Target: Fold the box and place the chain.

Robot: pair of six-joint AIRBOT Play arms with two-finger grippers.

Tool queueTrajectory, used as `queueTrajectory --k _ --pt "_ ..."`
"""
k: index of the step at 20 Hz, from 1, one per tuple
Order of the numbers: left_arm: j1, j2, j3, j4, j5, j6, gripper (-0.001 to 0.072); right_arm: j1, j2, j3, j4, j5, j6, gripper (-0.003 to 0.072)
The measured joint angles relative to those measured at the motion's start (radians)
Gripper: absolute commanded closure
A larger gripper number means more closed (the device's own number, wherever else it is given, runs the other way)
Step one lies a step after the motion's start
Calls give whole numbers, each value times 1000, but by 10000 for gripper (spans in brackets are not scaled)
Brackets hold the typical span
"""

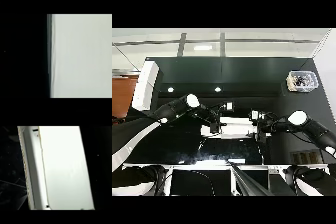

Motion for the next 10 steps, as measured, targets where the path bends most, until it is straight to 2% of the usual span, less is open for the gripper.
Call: queueTrajectory --k 10 --pt "0 0 0 0 1 -1 686 0 -82 -24 7 -10 -113 47"
